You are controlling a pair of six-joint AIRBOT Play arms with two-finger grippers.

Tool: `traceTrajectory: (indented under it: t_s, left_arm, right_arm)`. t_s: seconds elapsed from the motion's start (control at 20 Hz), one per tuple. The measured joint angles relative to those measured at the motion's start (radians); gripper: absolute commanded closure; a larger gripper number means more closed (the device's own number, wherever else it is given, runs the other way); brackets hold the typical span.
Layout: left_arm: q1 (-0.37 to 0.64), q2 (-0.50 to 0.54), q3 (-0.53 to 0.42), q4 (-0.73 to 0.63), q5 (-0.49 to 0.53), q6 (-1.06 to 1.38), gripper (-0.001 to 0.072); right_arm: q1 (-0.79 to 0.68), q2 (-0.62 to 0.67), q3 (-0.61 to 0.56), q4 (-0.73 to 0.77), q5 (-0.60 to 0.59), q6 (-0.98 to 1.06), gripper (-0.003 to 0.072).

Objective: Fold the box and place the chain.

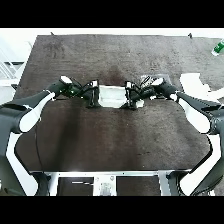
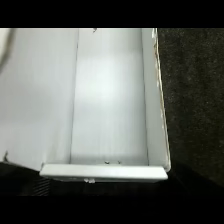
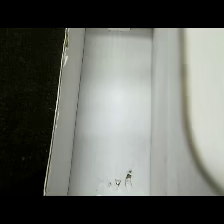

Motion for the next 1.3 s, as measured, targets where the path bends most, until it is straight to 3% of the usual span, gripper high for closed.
traceTrajectory:
  t_s: [0.7, 0.8, 1.25, 1.3]
  left_arm:
    - [-0.019, -0.002, 0.000, -0.025, 0.006, 0.038, 0.0008]
    - [-0.021, -0.002, 0.000, -0.025, 0.007, 0.033, 0.0077]
    - [-0.021, -0.007, 0.002, -0.024, 0.006, 0.029, 0.0081]
    - [-0.021, -0.007, 0.002, -0.023, 0.005, 0.031, 0.0166]
  right_arm:
    - [0.000, 0.000, 0.000, 0.000, 0.002, -0.001, 0.0104]
    - [0.000, 0.000, 0.000, 0.000, 0.001, -0.001, 0.0105]
    - [0.000, 0.000, 0.000, 0.000, 0.000, 0.000, 0.0104]
    - [0.000, 0.000, 0.000, 0.000, 0.000, 0.000, 0.0104]
